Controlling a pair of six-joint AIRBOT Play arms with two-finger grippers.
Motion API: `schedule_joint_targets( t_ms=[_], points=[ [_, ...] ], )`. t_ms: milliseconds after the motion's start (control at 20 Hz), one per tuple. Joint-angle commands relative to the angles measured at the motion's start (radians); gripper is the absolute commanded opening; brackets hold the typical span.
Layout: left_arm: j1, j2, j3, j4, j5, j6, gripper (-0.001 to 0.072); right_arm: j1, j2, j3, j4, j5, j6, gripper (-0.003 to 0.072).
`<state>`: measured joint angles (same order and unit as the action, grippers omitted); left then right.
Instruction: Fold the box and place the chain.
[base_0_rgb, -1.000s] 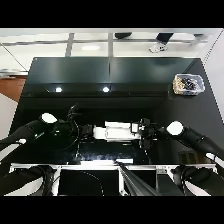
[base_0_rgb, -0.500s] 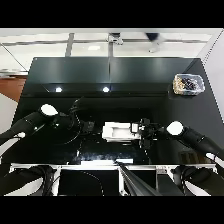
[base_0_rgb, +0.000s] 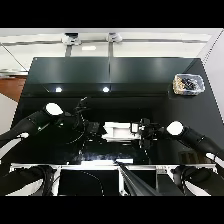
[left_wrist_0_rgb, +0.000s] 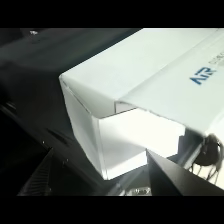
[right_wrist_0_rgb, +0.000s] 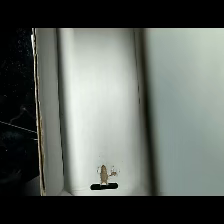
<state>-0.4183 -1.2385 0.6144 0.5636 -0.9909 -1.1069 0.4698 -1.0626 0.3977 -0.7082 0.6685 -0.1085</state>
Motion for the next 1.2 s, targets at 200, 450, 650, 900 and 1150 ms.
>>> schedule_joint_targets(
  t_ms=[200, 450, 650, 900, 1150],
  points=[
    [-0.113, 0.063, -0.027, 0.006, 0.21, -0.047, 0.0698, 0.0, 0.0, 0.0, 0.0, 0.0, 0.0, 0.0357],
    [-0.164, 0.117, -0.082, 0.009, 0.339, -0.045, 0.0698, 0.0, 0.0, 0.0, 0.0, 0.0, 0.0, 0.0356],
    [-0.152, 0.124, -0.082, 0.019, 0.328, -0.042, 0.0698, 0.0, 0.0, 0.0, 0.0, 0.0, 0.0, 0.0357],
    [-0.13, 0.134, -0.082, 0.039, 0.296, -0.034, 0.0698, 0.0, 0.0, 0.0, 0.0, 0.0, 0.0, 0.0357],
    [-0.129, 0.174, -0.117, 0.021, 0.32, 0.035, 0.0698, 0.0, 0.0, 0.0, 0.001, 0.0, 0.0, 0.0357]
  ],
)
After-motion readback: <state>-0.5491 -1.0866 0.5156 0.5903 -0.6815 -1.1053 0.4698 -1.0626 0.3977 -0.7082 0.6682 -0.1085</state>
